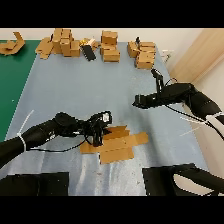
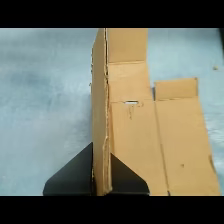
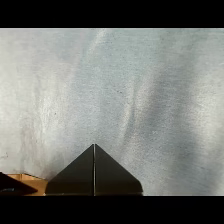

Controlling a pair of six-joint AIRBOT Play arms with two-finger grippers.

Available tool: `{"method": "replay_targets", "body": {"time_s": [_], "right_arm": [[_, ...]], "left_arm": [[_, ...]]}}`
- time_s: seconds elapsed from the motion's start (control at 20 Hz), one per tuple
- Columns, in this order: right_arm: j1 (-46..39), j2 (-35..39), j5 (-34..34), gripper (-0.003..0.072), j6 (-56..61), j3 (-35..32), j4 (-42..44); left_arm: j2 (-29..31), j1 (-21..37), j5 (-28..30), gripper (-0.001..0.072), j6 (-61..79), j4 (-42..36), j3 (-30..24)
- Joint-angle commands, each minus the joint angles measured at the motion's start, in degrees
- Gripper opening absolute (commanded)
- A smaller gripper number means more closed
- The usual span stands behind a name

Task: Fold the box.

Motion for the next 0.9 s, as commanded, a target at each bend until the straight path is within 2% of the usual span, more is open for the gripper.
{"method": "replay_targets", "body": {"time_s": [0.0, 0.85], "right_arm": [[0.1, 0.0, 0.1, 0.0003, 0.0, 0.0, 0.0], [0.1, -0.1, 0.1, 0.0003, -0.7, 0.0, -0.5]], "left_arm": [[0.0, 0.0, -6.1, 0.0014, -1.0, -0.4, -0.2], [0.9, 0.2, -6.2, 0.0015, -2.8, -0.4, 0.9]]}}
